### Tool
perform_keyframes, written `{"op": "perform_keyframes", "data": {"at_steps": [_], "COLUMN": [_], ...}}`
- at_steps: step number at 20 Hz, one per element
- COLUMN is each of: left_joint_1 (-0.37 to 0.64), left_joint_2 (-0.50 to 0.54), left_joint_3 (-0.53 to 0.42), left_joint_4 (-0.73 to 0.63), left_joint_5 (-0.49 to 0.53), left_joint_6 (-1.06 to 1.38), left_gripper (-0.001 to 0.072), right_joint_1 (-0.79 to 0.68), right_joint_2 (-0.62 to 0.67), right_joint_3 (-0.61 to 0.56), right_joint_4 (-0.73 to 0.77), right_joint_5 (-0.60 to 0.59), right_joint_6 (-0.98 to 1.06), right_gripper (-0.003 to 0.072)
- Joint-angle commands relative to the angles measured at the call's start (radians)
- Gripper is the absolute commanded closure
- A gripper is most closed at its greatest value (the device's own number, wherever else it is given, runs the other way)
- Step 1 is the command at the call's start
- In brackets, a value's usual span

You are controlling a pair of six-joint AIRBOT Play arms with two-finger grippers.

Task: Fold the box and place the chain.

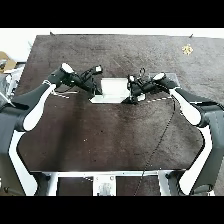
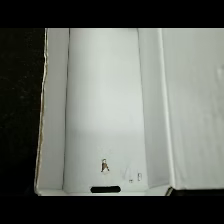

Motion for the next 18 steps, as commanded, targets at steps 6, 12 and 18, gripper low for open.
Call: {"op": "perform_keyframes", "data": {"at_steps": [6, 12, 18], "left_joint_1": [0.144, 0.221, 0.219], "left_joint_2": [0.008, 0.087, 0.225], "left_joint_3": [0.22, 0.093, -0.277], "left_joint_4": [0.008, 0.015, 0.027], "left_joint_5": [-0.203, -0.142, 0.052], "left_joint_6": [-0.728, -1.044, -1.069], "left_gripper": [0.0702, 0.0707, 0.0704], "right_joint_1": [0.0, 0.0, 0.0], "right_joint_2": [-0.001, -0.001, -0.001], "right_joint_3": [0.001, 0.001, 0.001], "right_joint_4": [0.0, 0.0, 0.0], "right_joint_5": [0.007, 0.008, 0.008], "right_joint_6": [0.0, 0.0, 0.0], "right_gripper": [0.0247, 0.0247, 0.0248]}}
